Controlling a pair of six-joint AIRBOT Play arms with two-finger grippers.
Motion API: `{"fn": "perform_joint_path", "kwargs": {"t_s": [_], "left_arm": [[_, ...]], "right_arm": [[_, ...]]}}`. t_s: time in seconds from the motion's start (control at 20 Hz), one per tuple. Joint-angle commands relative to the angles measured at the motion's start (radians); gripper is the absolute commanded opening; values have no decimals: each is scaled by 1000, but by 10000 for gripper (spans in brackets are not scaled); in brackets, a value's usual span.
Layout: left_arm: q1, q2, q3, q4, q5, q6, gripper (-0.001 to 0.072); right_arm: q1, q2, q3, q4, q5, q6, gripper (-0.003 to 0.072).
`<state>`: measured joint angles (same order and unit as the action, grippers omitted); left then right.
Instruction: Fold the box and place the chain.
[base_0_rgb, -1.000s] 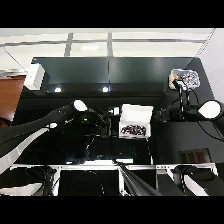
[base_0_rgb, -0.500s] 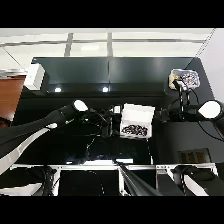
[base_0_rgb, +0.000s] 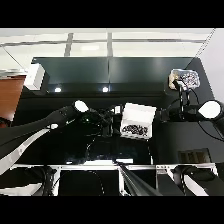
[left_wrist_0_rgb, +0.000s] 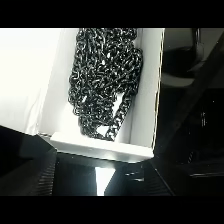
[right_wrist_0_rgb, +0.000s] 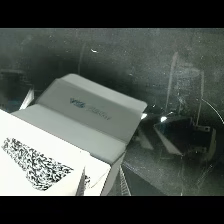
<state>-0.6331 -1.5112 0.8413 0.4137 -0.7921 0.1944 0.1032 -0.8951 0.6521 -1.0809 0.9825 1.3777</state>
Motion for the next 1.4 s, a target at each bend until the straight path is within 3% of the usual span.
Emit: {"fn": "perform_joint_path", "kwargs": {"t_s": [0.0, 0.15, 0.45, 0.85, 0.9, 0.95, 1.0, 1.05, 1.25, 1.35], "left_arm": [[-1, 0, 1, 1, 3, -2, 344], [1, 12, 1, 19, 10, -11, 345], [31, 42, -1, 232, 28, -234, 345], [88, 112, -23, 241, 2, -254, 348], [87, 114, -22, 240, -21, -254, 365], [85, 113, -23, 241, -38, -251, 440], [85, 110, -23, 241, -48, -251, 535], [85, 108, -23, 241, -47, -250, 707], [83, 106, -19, 220, -35, -55, 710], [84, 92, -18, 106, -27, 110, 710]], "right_arm": [[1, 1, 0, 0, 0, 2, 264], [1, 1, 0, 0, 0, 2, 265], [1, 1, 0, -1, 0, 1, 265], [1, 1, 0, -3, -2, 1, 265], [1, 1, 0, -7, -5, 1, 265], [1, 1, 0, -8, -8, 1, 265], [1, 1, 0, -9, -9, 1, 265], [1, 1, 0, -11, -9, 1, 265], [1, 1, 0, -12, -7, 1, 265], [1, 1, 0, -12, -8, 1, 265]]}}
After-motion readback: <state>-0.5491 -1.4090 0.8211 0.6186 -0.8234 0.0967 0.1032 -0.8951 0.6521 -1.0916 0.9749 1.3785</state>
